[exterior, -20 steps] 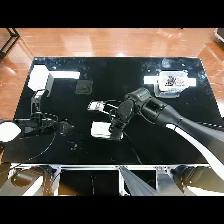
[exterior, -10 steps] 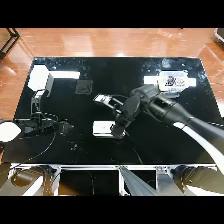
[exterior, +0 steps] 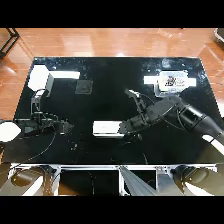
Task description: Fold the box and place the chain.
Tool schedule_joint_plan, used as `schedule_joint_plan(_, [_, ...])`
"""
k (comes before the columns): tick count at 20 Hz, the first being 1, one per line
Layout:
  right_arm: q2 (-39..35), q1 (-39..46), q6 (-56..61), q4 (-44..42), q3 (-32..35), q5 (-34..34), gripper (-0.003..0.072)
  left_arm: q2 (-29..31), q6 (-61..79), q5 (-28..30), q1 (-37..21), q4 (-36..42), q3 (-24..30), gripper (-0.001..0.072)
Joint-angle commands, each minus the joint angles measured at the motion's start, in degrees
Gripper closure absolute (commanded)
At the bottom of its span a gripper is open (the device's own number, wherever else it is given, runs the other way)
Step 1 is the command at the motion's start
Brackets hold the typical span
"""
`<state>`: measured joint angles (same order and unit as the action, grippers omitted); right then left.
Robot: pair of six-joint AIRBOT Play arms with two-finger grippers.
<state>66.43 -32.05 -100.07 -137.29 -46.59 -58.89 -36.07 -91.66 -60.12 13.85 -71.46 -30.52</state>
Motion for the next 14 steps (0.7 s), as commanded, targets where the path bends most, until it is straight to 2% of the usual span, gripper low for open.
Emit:
schedule_joint_plan(1, [1.66, -1.33, 1.70, -10.03, 5.31, 11.69, 0.0668, -0.28, 0.24, 0.04, 0.02, 0.04, 0.04, 0.0086])
schedule_joint_plan(5, [4.22, -1.99, 1.70, -10.10, 5.31, 12.41, 0.0668, -1.44, 0.22, -0.37, 0.04, 0.15, 0.04, 0.0086])
schedule_joint_plan(14, [4.81, -2.01, 1.73, -8.17, 5.33, 14.10, 0.0668, -3.30, 1.29, -0.07, 0.07, 2.12, 0.04, 0.0086])
